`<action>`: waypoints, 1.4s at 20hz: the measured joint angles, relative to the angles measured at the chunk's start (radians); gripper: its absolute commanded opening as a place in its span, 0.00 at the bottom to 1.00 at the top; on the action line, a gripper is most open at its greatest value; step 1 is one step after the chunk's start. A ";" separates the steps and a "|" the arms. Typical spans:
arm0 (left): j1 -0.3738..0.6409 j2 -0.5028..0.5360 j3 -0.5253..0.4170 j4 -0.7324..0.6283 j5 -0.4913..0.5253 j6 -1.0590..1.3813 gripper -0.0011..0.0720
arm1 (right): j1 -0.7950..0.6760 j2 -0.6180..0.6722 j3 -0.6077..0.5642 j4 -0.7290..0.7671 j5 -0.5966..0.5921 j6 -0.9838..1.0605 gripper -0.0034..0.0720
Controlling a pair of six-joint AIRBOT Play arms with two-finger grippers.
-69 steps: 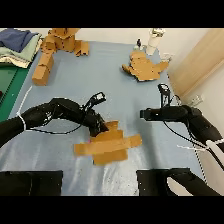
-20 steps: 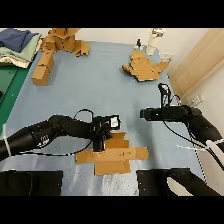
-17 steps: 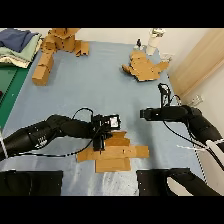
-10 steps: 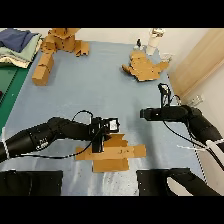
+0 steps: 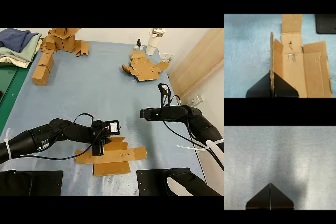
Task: Fold the box.
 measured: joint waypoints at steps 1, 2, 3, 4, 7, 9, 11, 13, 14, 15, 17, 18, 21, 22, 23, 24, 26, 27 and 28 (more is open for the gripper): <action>-0.010 0.000 0.000 0.000 0.002 -0.007 0.03 | 0.000 0.000 0.000 0.000 0.000 0.000 0.05; -0.016 0.000 0.000 -0.001 0.006 -0.016 0.03 | 0.000 0.000 0.000 0.000 0.000 0.000 0.05; -0.023 0.000 0.000 -0.002 0.009 -0.026 0.03 | 0.000 0.000 0.000 0.000 0.000 0.000 0.05; -0.027 0.000 0.000 -0.002 0.011 -0.037 0.03 | 0.000 0.000 0.000 0.000 0.000 0.000 0.05; -0.033 0.000 0.000 -0.003 0.029 -0.064 0.03 | 0.000 0.000 0.000 0.000 0.000 0.000 0.05; -0.035 0.000 0.000 -0.006 0.055 -0.083 0.03 | 0.000 0.000 0.000 0.000 0.000 0.000 0.05; -0.040 -0.002 -0.002 -0.005 0.098 -0.105 0.03 | 0.000 0.000 0.000 -0.001 0.000 0.000 0.05; -0.035 -0.001 -0.001 -0.003 0.091 -0.114 0.03 | 0.000 0.000 0.000 -0.002 0.000 0.000 0.05; -0.036 -0.001 -0.001 -0.004 0.095 -0.117 0.03 | 0.000 0.000 0.000 -0.002 -0.001 0.000 0.05; -0.037 -0.001 -0.002 -0.005 0.098 -0.119 0.03 | 0.000 0.000 0.000 -0.002 -0.001 -0.001 0.05; -0.039 -0.001 -0.001 -0.004 0.093 -0.122 0.03 | 0.000 0.000 0.000 -0.002 -0.001 -0.001 0.05; -0.038 -0.001 -0.001 -0.004 0.091 -0.122 0.03 | 0.000 0.000 0.000 -0.002 -0.001 -0.001 0.05; -0.035 -0.001 -0.001 -0.002 0.066 -0.126 0.03 | 0.000 0.000 0.000 -0.002 -0.001 -0.002 0.05; -0.034 -0.001 0.000 0.000 0.059 -0.126 0.03 | 0.000 0.000 0.000 -0.002 -0.002 -0.002 0.05; -0.029 -0.001 0.002 0.000 0.054 -0.126 0.03 | 0.000 0.000 0.000 -0.002 -0.003 -0.004 0.05; -0.026 -0.001 0.004 0.000 0.051 -0.126 0.03 | 0.000 0.000 0.000 -0.002 -0.005 -0.005 0.05; -0.017 -0.001 0.007 0.000 0.045 -0.127 0.03 | 0.000 0.000 0.000 -0.002 -0.006 -0.006 0.05; -0.016 -0.001 0.009 0.000 0.045 -0.129 0.03 | 0.000 0.000 0.000 -0.002 -0.006 -0.007 0.05; -0.014 -0.001 0.009 -0.001 0.045 -0.129 0.03 | 0.000 0.000 0.000 -0.002 -0.006 -0.007 0.05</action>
